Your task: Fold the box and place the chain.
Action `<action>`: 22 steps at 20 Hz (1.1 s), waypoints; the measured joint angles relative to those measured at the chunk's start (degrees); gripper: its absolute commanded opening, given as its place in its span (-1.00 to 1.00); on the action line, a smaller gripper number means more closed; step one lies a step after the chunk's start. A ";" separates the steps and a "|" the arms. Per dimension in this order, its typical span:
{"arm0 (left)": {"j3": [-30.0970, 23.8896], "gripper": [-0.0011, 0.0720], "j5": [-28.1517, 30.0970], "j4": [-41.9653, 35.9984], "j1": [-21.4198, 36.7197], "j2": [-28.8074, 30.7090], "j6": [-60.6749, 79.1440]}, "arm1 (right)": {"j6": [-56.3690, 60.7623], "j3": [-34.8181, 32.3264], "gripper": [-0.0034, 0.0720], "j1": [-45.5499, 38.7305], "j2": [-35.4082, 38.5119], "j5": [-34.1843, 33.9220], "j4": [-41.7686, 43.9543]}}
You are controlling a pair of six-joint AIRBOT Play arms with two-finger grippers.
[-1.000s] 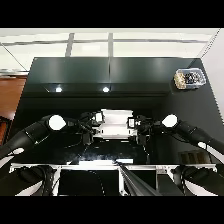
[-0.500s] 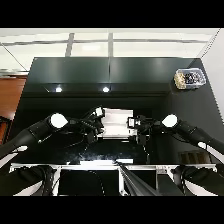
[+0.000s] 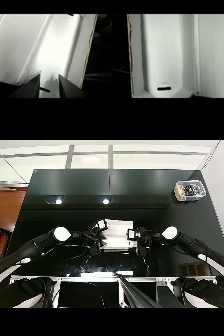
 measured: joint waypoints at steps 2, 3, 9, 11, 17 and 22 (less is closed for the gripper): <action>0.00 -0.43 0.72 0.39 -0.24 -0.04 0.00 | -0.02 0.00 -0.39 0.00 0.00 -0.02 0.00; 0.00 0.02 0.90 0.48 -0.33 -0.04 0.00 | -0.02 0.02 -0.39 0.00 0.00 0.00 0.00; 0.83 -0.88 -0.63 4.09 -0.11 0.94 -0.52 | -0.07 0.00 -0.39 0.00 0.00 0.00 -0.02; 2.25 -0.88 -3.56 8.04 0.83 3.10 -3.52 | -0.04 0.02 -0.39 0.00 0.00 0.00 -0.02; 5.27 -0.88 -13.86 29.97 9.68 15.06 -32.37 | -0.04 0.02 -0.39 0.00 0.00 0.02 -0.04; 2.12 -0.88 -22.60 35.78 23.67 17.84 -65.31 | -0.04 0.00 -0.39 0.00 0.00 0.02 -0.04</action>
